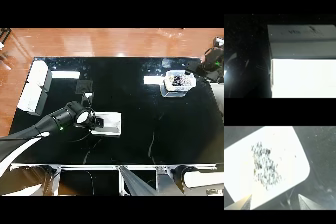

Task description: Fold the box and place the chain.

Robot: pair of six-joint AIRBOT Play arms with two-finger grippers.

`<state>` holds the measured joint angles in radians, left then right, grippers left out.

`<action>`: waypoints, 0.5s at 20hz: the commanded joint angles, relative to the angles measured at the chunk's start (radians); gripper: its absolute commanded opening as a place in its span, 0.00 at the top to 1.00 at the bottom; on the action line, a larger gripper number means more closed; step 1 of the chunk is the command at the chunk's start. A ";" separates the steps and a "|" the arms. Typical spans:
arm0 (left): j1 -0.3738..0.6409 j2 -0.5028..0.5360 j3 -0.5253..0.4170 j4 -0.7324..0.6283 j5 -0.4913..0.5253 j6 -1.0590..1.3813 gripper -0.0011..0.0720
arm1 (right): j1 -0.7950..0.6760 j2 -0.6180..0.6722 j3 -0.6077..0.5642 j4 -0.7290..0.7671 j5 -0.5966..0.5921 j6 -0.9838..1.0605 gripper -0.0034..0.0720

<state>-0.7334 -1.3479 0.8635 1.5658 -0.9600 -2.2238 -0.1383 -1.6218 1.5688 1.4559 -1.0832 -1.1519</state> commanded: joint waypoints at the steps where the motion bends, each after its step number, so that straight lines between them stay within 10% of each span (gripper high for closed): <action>1: 0.000 0.000 0.000 0.003 0.013 0.002 0.96 | -0.014 -0.200 0.189 0.007 -0.086 0.128 0.12; 10: 0.000 0.000 0.000 -0.002 0.014 0.002 0.96 | -0.049 -0.278 0.233 0.002 -0.090 0.221 0.13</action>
<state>-0.7334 -1.3479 0.8635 1.5677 -0.9520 -2.2211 -0.1764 -1.8828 1.7920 1.4616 -1.1728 -0.9573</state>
